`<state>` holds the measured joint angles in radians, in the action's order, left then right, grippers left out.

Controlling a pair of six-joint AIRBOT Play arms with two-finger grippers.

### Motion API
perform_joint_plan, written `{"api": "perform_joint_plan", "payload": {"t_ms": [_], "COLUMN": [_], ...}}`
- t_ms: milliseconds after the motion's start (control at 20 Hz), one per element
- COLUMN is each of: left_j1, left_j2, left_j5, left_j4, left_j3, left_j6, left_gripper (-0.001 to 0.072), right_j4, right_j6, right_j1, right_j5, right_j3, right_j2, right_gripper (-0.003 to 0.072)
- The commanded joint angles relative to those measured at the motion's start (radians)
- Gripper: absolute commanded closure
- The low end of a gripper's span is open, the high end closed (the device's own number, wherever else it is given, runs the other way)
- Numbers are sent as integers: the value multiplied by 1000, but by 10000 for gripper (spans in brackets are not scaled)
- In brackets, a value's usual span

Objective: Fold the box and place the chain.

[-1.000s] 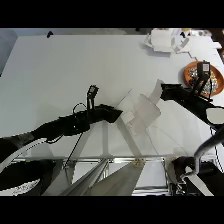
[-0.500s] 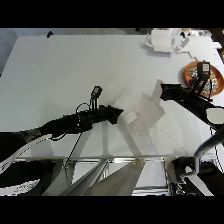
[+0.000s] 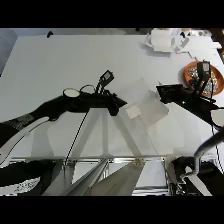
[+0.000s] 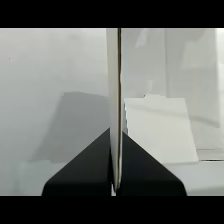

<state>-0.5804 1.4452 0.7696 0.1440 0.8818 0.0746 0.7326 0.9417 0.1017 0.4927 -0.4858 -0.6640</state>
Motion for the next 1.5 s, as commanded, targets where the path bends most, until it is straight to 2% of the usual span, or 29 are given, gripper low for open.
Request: {"api": "perform_joint_plan", "payload": {"t_ms": [0, 50, 250, 500, 950, 1450], "left_j1": [60, 69, 69, 61, 61, 57], "left_j2": [-3, -2, 0, 30, 127, 140], "left_j5": [162, 199, 211, 209, 191, 185], "left_j4": [448, 467, 503, 526, 515, 478], "left_j3": [155, 182, 208, 208, 208, 208], "left_j6": [63, 0, -163, -164, -159, -134], "left_gripper": [703, 703, 704, 704, 703, 702], "right_j4": [58, 67, 165, 245, 292, 325], "right_j6": [-4, -4, -2, 1, 1, 0], "right_j1": [1, 1, 1, 1, 1, 1], "right_j5": [92, 121, 265, 380, 386, 391], "right_j3": [-22, -22, -23, -22, -22, -22], "right_j2": [62, 84, 148, 162, 161, 137], "right_gripper": [342, 342, 342, 343, 344, 344]}}
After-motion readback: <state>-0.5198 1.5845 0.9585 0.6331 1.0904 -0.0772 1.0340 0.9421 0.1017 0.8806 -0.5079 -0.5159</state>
